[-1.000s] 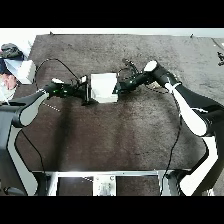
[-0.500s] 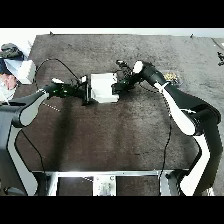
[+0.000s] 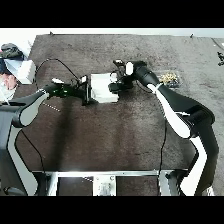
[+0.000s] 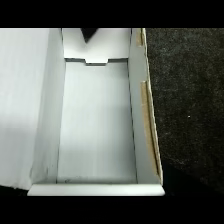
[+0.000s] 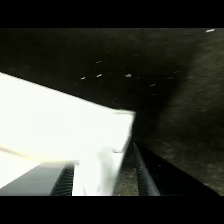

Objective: Fold the box and place the chain.

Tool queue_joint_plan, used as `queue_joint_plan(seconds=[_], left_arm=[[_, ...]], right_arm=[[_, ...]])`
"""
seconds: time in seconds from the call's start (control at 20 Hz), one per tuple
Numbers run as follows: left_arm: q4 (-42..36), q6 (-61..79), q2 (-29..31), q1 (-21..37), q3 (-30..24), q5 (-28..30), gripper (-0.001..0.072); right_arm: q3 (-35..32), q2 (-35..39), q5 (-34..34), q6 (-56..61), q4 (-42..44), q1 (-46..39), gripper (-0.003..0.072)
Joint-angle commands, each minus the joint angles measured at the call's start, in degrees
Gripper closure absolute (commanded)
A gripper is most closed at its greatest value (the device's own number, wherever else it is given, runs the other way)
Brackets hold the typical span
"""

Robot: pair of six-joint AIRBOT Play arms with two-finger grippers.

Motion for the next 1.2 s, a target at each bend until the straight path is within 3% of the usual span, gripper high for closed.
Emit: queue_joint_plan(seconds=[0.0, 0.35, 0.4, 0.8, 0.95, 1.15], left_arm=[[0.0, 0.0, 0.0, 0.0, 0.0, 0.0, 0.0372], [0.0, 0.0, 0.0, 0.0, 0.0, -0.2, 0.0372], [0.0, 0.0, 0.0, 0.0, 0.0, -0.2, 0.0372], [0.0, 0.0, 0.0, 0.0, 0.0, -0.4, 0.0372], [0.0, 0.0, 0.0, 0.0, 0.0, -0.4, 0.0372], [0.0, 0.0, 0.0, 0.0, 0.0, -0.4, 0.0372]], right_arm=[[0.4, -1.0, 0.5, 4.0, -4.9, 1.7, 0.0286], [0.5, -1.6, 1.1, 9.1, -9.1, 1.7, 0.0287], [0.5, -1.8, 1.1, 9.4, -9.1, 1.9, 0.036], [0.6, -2.4, 0.2, 14.5, -11.3, 3.7, 0.036], [1.6, -2.4, 0.2, 16.1, -13.5, 4.0, 0.0466], [1.9, -2.5, 1.7, 16.9, -13.4, 4.1, 0.0468]])
